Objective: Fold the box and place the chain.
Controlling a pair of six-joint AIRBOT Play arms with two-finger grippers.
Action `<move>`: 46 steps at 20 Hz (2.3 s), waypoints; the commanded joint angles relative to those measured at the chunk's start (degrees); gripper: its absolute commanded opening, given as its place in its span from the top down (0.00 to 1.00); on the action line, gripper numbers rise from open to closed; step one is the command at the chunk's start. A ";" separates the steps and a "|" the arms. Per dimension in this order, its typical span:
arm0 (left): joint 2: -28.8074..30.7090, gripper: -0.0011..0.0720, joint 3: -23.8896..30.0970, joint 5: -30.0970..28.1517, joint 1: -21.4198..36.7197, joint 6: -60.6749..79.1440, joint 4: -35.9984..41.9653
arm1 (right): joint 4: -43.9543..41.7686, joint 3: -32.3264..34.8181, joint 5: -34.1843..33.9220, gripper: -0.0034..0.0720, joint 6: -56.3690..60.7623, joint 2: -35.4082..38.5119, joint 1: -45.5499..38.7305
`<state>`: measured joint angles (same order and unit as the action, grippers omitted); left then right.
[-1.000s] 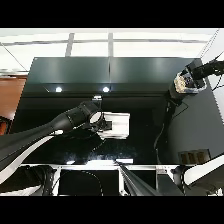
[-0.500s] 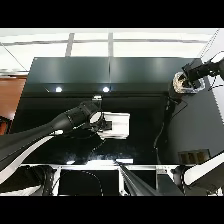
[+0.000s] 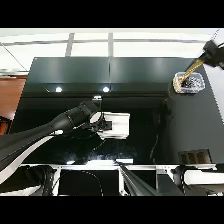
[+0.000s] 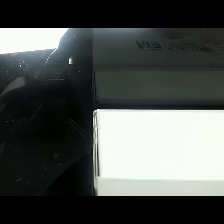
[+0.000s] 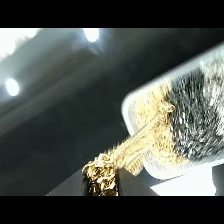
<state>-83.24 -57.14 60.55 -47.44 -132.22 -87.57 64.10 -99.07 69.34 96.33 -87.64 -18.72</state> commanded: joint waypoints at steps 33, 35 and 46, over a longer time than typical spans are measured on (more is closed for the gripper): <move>0.00 0.95 -0.04 -0.02 0.04 0.00 -0.02 | -28.30 12.02 18.05 0.96 -15.91 31.69 31.50; 0.00 0.95 -0.04 -0.02 0.04 0.00 0.00 | -30.18 12.02 15.43 0.96 -16.24 30.58 34.29; 0.00 0.95 -0.04 0.00 0.04 0.00 0.00 | -23.15 15.69 12.04 0.95 -15.78 24.52 41.77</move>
<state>-83.24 -57.14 60.55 -47.44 -132.22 -87.57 38.30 -85.65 81.87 80.09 -62.28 22.06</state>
